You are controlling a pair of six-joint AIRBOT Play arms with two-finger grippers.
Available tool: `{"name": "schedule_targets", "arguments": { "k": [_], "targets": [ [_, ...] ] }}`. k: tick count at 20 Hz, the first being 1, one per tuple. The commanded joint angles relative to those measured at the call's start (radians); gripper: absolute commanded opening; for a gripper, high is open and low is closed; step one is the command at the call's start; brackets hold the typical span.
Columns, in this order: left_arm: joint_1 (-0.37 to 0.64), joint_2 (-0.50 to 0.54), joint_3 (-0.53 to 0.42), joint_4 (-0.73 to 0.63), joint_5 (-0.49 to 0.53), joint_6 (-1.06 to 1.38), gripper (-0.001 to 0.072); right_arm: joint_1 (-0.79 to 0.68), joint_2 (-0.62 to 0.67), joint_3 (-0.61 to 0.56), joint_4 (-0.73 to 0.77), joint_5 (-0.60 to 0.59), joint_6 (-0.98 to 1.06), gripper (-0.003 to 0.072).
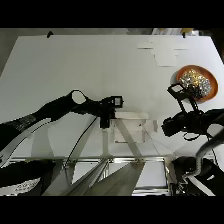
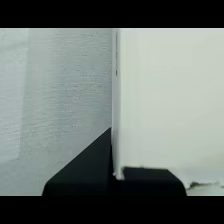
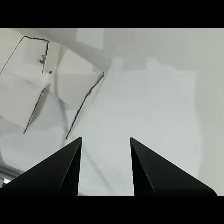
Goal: Fold the box and place the chain.
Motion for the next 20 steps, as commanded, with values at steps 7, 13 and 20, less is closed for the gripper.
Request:
{"name": "schedule_targets", "arguments": {
  "k": [7, 13, 20],
  "targets": [
    [-0.008, -0.054, 0.002, 0.018, -0.003, -0.005, 0.0004, 0.0, 0.016, 0.001, -0.011, -0.043, -0.064, 0.0341],
    [-0.008, -0.054, 0.002, 0.027, 0.015, -0.005, 0.0004, 0.0, 0.016, 0.001, -0.011, -0.059, -0.068, 0.0341],
    [-0.008, -0.054, 0.002, 0.026, 0.002, -0.005, 0.0009, 0.0, 0.016, 0.001, -0.01, -0.071, -0.099, 0.034]
  ]
}}
